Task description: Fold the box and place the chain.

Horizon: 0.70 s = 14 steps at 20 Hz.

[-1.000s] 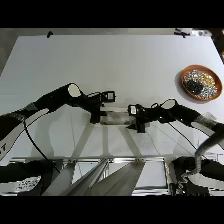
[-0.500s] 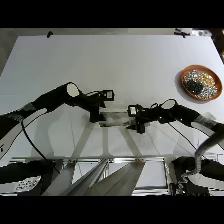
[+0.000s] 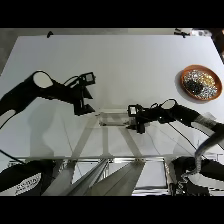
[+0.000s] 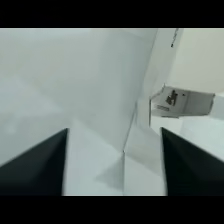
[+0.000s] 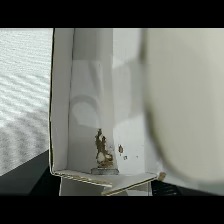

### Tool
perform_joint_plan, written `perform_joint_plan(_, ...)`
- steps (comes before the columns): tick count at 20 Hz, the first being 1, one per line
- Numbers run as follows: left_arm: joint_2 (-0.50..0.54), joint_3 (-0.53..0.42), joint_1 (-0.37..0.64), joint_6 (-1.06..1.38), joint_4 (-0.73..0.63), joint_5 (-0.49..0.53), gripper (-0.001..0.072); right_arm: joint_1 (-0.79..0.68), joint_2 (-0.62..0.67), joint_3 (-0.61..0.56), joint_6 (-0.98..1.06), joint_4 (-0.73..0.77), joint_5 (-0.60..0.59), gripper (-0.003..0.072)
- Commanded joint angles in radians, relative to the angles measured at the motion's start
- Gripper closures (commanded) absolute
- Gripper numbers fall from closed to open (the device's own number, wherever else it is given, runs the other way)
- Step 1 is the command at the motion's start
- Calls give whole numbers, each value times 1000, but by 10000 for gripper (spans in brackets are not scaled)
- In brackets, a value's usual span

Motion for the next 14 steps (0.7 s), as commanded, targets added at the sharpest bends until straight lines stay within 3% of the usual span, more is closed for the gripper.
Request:
perform_joint_plan(1, 95, 1, 55, -105, 1, -160, 374, 0, 1, 0, 0, 0, 0, 304)
perform_joint_plan(2, 102, 1, 51, -100, -16, -220, 600, 0, 1, 0, 0, 0, 0, 304)
perform_joint_plan(3, 101, -2, 44, -82, -48, -276, 701, 0, 1, 0, 0, 0, 0, 304)
perform_joint_plan(6, 95, -32, -13, -41, -158, -329, 704, 0, 1, 0, 0, 0, 0, 304)
perform_joint_plan(10, 69, -54, -131, 21, -218, -295, 704, 0, 1, 0, 0, 0, 0, 304)
perform_joint_plan(12, 47, -54, -172, 40, -268, -176, 704, 0, 1, 0, 0, 0, 1, 304)
perform_joint_plan(14, 17, -54, -195, 40, -306, 13, 704, 0, 1, 0, 0, 0, 0, 304)
